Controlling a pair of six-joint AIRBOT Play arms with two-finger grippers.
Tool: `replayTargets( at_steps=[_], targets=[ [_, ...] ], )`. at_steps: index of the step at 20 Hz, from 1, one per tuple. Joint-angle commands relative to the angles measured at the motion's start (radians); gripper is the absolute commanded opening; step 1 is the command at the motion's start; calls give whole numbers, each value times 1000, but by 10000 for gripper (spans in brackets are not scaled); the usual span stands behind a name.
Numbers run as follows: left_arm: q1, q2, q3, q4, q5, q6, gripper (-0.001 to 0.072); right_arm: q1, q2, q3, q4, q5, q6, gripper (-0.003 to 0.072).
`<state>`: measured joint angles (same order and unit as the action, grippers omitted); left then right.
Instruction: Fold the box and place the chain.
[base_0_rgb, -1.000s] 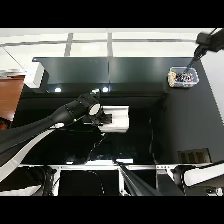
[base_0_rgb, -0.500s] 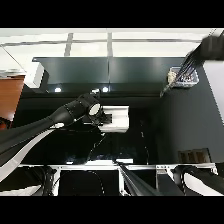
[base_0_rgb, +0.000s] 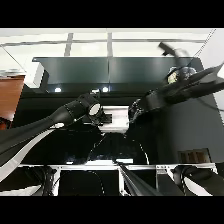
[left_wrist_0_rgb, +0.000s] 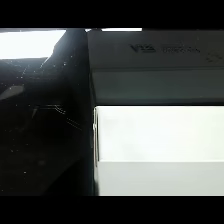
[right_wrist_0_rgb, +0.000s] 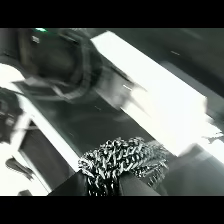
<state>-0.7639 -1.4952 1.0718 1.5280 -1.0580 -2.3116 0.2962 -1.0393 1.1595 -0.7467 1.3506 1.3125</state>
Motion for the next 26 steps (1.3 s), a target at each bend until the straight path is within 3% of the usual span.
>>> replayTargets(
  at_steps=[1, 3, 8, 13, 18, 22, 26],
  targets=[
    [1, 0, 0, 1, 0, 0, 26, 111, -36, -90, 64, -311, -5, 10],
    [1, 0, 0, 0, -1, 0, 26, 117, -82, -90, 65, -354, 3, 11],
    [1, 0, 0, 1, 0, 0, 26, 117, -166, -90, 0, -216, 3, 11],
    [1, 0, 0, 1, 0, 0, 26, 106, -168, -90, -79, -179, 8, 11],
    [1, 0, 0, 1, 0, 0, 26, -15, -119, -90, -79, -81, 8, 11],
    [1, 0, 0, 0, 0, 0, 26, -31, -104, -90, -46, 69, -23, 10],
    [1, 0, 0, 0, 1, 0, 26, 35, -107, -90, -21, 1, -23, 10]
  ],
)
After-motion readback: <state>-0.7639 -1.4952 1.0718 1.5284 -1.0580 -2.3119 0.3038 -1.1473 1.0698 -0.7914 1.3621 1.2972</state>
